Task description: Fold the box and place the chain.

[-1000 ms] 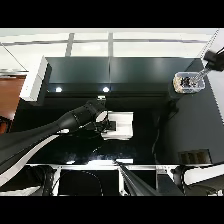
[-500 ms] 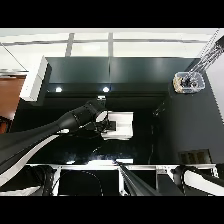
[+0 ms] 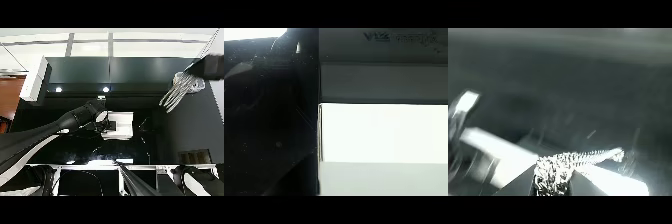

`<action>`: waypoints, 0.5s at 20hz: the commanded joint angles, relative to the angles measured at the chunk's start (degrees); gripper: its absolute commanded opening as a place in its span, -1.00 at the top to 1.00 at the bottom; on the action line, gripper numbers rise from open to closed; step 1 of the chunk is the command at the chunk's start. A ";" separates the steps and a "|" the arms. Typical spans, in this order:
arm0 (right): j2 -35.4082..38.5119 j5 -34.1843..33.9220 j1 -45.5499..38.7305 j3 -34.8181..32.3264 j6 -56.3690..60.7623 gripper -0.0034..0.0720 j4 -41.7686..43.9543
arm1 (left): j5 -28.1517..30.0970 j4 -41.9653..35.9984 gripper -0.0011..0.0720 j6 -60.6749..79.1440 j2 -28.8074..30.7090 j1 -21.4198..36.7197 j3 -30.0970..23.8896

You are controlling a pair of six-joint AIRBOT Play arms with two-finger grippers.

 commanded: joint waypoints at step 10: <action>1.75 -7.50 23.54 -10.73 -0.42 0.90 9.64 | 0.31 0.02 0.90 0.02 0.00 0.04 0.00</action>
